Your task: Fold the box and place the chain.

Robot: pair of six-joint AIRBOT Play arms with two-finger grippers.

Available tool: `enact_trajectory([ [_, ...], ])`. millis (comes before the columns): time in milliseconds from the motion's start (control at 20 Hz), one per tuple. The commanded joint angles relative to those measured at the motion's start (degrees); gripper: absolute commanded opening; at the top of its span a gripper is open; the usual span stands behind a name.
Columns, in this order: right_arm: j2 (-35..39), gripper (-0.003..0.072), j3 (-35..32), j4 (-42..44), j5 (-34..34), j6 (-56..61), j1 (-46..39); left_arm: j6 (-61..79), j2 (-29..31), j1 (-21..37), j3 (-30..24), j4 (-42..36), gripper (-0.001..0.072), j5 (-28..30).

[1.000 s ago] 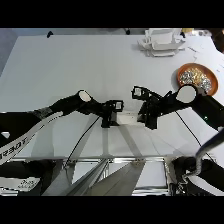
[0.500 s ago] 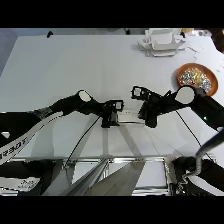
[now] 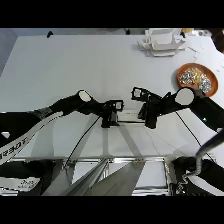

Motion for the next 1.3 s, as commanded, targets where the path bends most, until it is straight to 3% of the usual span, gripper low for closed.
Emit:
enact_trajectory([
  [0,-0.04,0.0218,-0.7,0.57,-0.26,0.02,0.04,0.09,0.04,0.02,-0.02,0.09,0.0133,0.0],
  [100,-0.04,0.0285,-0.7,1.51,0.04,0.02,0.04,0.09,0.04,0.02,-0.02,0.09,0.0133,0.0],
  [300,-0.02,0.0322,-0.7,1.92,0.31,0.02,0.04,0.09,0.04,0.02,-0.02,0.09,0.0133,0.0],
  [600,3.78,0.032,-0.7,9.18,0.98,-2.38,0.04,0.09,0.04,0.02,-0.02,0.09,0.0132,0.0],
  [650,3.91,0.0305,-0.7,9.14,0.98,-2.29,0.04,0.09,0.04,0.04,-0.02,0.09,0.0133,0.0],
  [800,3.61,0.0023,-0.72,8.72,-0.42,-1.68,0.04,0.09,0.04,0.02,-0.02,0.09,0.0133,0.0],
  [1250,-0.87,0.0014,-0.81,7.98,0.26,1.4,0.04,0.09,0.04,0.02,-0.02,0.09,0.0133,0.0],
])
